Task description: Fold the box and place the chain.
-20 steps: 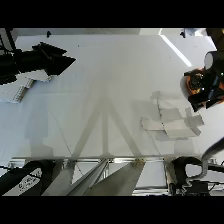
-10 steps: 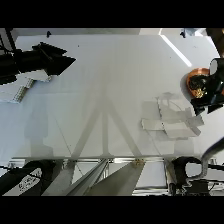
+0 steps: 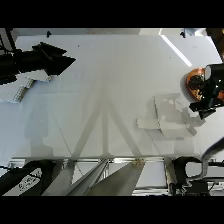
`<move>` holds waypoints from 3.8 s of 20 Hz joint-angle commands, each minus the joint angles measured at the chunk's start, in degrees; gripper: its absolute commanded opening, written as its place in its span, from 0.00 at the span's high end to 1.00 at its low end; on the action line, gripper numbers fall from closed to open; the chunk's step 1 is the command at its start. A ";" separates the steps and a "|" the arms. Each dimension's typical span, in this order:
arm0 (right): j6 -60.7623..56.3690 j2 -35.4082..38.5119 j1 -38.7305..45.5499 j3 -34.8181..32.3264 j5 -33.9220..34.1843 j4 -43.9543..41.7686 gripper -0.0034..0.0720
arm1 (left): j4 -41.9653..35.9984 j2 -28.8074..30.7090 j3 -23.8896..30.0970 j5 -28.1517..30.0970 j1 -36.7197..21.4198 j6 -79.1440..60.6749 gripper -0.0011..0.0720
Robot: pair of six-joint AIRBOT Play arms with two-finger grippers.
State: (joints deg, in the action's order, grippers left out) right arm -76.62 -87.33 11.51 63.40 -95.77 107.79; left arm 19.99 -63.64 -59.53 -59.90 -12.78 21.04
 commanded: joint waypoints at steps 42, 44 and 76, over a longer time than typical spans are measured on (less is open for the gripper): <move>23.12 -2.01 -15.91 -2.45 44.15 -58.51 0.94 | -0.02 -0.02 -0.02 0.02 0.00 0.00 0.03; 23.12 -2.01 -15.91 -2.45 44.15 -58.51 0.94 | -0.44 -0.02 -0.02 0.07 0.02 0.00 0.03; 23.12 -2.01 -15.91 -2.45 44.15 -58.51 0.94 | 26.84 -43.52 -35.52 -4.26 14.49 4.70 0.11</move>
State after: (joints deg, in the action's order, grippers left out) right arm -53.47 -89.30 -4.34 60.95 -51.62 49.30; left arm 41.89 -103.09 -91.53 -65.19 -1.19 27.03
